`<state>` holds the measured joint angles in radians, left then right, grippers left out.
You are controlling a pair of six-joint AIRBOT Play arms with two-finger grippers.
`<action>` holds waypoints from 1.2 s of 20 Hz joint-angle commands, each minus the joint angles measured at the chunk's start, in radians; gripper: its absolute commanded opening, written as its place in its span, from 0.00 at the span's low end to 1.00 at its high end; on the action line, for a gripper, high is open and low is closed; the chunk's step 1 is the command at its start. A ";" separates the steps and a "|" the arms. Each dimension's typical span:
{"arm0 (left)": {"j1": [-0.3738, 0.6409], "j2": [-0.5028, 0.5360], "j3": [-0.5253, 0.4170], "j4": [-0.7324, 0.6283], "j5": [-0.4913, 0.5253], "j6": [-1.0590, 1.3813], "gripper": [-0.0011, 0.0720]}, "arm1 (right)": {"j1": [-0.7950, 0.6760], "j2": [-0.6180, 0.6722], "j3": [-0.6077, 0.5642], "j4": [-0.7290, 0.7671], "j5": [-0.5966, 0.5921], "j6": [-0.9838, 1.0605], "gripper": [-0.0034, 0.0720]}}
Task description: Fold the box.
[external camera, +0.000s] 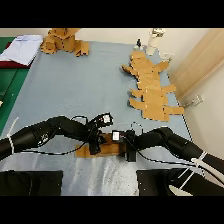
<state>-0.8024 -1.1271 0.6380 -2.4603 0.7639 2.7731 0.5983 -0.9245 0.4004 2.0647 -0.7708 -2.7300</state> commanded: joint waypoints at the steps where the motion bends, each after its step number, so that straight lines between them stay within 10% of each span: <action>1: 0.000 0.001 0.001 0.001 -0.005 0.000 0.04 | 0.001 -0.003 -0.001 0.000 -0.005 0.000 0.79; 22: 0.000 0.001 0.001 0.001 -0.015 0.000 0.04 | 0.002 -0.010 -0.013 0.000 0.004 0.000 0.67; 23: 0.000 0.001 0.001 0.006 -0.016 0.001 0.23 | 0.002 -0.010 -0.013 0.000 0.005 0.000 0.67; 24: 0.001 0.001 0.001 0.015 -0.016 -0.002 0.64 | 0.002 -0.010 -0.013 0.000 0.004 0.000 0.67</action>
<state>-0.8021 -1.1271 0.6380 -2.4542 0.7456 2.7724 0.5991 -0.9337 0.3874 2.0666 -0.7666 -2.7300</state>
